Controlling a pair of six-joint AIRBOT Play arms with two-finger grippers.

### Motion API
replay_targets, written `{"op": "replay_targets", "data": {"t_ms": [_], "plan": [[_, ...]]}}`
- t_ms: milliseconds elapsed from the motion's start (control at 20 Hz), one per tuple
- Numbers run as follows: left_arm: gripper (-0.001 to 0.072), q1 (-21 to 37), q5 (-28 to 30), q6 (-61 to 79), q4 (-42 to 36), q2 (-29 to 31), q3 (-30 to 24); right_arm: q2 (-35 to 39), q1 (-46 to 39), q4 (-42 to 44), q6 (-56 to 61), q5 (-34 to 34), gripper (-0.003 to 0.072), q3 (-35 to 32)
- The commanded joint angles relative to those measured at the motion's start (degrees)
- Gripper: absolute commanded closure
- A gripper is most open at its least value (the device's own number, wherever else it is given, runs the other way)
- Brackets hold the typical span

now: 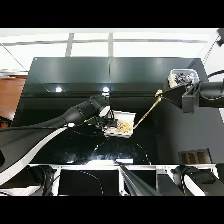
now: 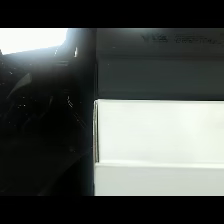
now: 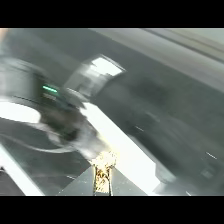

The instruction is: Fold the box and place the chain.

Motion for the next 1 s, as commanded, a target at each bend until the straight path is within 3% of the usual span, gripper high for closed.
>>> {"op": "replay_targets", "data": {"t_ms": [0, 350, 750, 800, 900, 950], "plan": [[0.0682, 0.00, -0.02, 0.02, 0.00, 0.00, 0.04, -2.03, 3.15, 5.40, 0.15, 1.33, 0.0640, -0.20], [0.0682, 0.00, 0.09, 0.02, 0.00, 0.00, 0.04, -9.66, 15.76, 2.51, 0.94, -5.01, 0.0640, -7.78], [0.0682, 0.00, 0.33, 0.02, 0.02, -0.11, 0.04, -18.43, 18.08, -4.76, 1.53, -7.89, 0.0634, -9.35], [0.0682, 0.00, 0.39, 0.00, 0.02, -0.15, 0.04, -18.99, 18.18, -4.85, 1.55, -8.11, 0.0584, -9.94], [0.0682, -0.02, 0.96, 0.00, 0.00, -0.31, 0.04, -19.06, 18.12, -5.31, 1.60, -8.92, 0.0282, -10.56], [0.0682, -0.04, 0.87, 0.02, 0.02, -0.37, 0.04, -18.86, 17.53, -5.53, 1.62, -8.57, 0.0244, -10.54]]}}
